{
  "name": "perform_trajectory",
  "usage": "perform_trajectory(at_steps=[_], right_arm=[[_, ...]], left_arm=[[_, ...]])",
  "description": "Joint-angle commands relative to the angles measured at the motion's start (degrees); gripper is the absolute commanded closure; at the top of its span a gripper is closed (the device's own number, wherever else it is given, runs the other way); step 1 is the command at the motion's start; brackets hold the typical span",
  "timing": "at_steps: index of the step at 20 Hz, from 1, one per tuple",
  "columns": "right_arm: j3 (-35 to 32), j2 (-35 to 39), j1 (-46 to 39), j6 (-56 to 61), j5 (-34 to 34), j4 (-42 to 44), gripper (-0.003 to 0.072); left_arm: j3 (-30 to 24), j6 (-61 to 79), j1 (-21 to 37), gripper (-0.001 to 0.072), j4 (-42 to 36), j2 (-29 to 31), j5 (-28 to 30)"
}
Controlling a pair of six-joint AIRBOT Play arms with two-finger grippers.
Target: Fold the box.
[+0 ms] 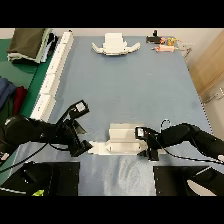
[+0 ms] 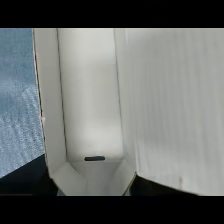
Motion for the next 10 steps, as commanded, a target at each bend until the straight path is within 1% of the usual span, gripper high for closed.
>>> perform_trajectory(at_steps=[1, 3, 5, 10], right_arm=[[-0.02, 0.02, 0.02, 0.02, 0.0, -0.09, 0.0166], [-0.02, 0.02, 0.04, 0.02, 0.0, -0.07, 0.0166], [-0.02, 0.02, 0.02, 0.04, 0.0, -0.09, 0.0166], [-0.02, 0.02, 0.02, 0.02, 0.0, -0.09, 0.0166]], left_arm=[[-4.37, 9.66, 0.04, 0.0011, 0.42, 1.2, 2.29], [-6.16, 14.88, 0.04, 0.0011, -0.83, -0.07, 6.32], [-7.23, 21.29, 0.04, 0.0011, -3.85, -2.01, 9.2], [-8.28, 38.1, 0.04, 0.0011, -10.75, -9.9, 10.49]])
